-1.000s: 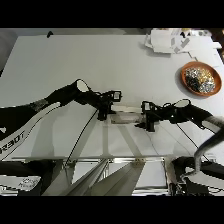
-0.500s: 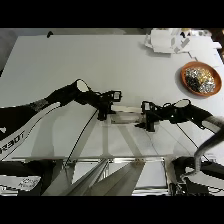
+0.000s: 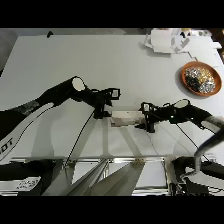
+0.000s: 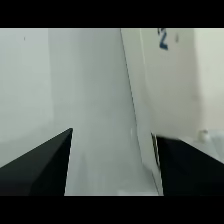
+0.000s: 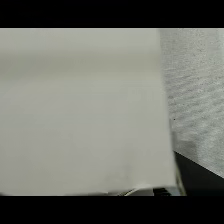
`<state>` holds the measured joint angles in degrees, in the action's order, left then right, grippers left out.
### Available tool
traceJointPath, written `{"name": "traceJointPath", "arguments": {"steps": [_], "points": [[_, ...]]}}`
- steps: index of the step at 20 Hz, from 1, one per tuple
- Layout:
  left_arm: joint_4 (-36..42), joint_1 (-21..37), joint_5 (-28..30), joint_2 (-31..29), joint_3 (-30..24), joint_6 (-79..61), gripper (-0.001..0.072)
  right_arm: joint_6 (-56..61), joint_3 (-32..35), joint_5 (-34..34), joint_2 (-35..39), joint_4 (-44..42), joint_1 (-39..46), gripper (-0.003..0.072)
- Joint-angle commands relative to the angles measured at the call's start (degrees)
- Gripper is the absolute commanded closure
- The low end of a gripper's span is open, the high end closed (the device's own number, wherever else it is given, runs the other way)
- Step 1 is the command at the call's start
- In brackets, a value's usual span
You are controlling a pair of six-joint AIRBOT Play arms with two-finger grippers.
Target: Fold the box and place the chain.
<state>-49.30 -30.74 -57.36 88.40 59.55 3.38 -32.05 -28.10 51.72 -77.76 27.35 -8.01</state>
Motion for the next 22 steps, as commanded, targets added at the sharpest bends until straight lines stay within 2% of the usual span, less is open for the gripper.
{"name": "traceJointPath", "arguments": {"steps": [1,3,6,9,10,11,13,14,15,18,22], "points": [[-13.73,0.11,-3.45,-5.40,0.07,9.05,0.0135,0.07,-0.07,-0.11,0.00,-0.20,0.04,0.0348],[-17.88,0.11,-6.01,-8.55,0.07,13.44,0.0135,0.07,-0.07,-0.11,0.00,-0.20,0.04,0.0348],[-18.01,-0.09,-9.44,-13.29,0.07,16.33,0.0144,0.07,-0.07,-0.11,0.02,-0.20,0.04,0.0348],[-15.50,-1.09,-11.50,-18.08,0.07,19.19,0.0347,0.07,-0.07,-0.11,0.02,-0.20,0.04,0.0348],[-14.19,-1.84,-12.41,-19.21,0.04,19.69,0.0488,0.07,-0.07,-0.11,0.02,-0.20,0.04,0.0348],[-12.04,-2.89,-14.03,-20.04,0.04,19.74,0.0707,0.07,-0.07,-0.11,0.00,-0.20,0.04,0.0348],[-6.05,-6.03,-17.27,-20.00,-0.02,20.09,0.0703,0.07,-0.07,-0.11,0.00,-0.20,0.04,0.0348],[-3.69,-8.26,-17.00,-19.45,-0.15,20.26,0.0703,0.07,-0.07,-0.11,0.00,-0.20,0.04,0.0348],[-2.67,-10.47,-15.19,-18.53,-0.15,20.26,0.0703,0.07,-0.07,-0.11,0.00,-0.20,0.04,0.0348],[-2.23,-15.93,-3.30,-14.05,-0.15,23.37,0.0700,0.07,-0.07,-0.11,0.02,-0.20,0.04,0.0348],[-2.25,-16.65,14.60,-6.43,-0.15,33.00,0.0704,0.07,-0.07,-0.11,0.00,-0.20,0.04,0.0348]]}}
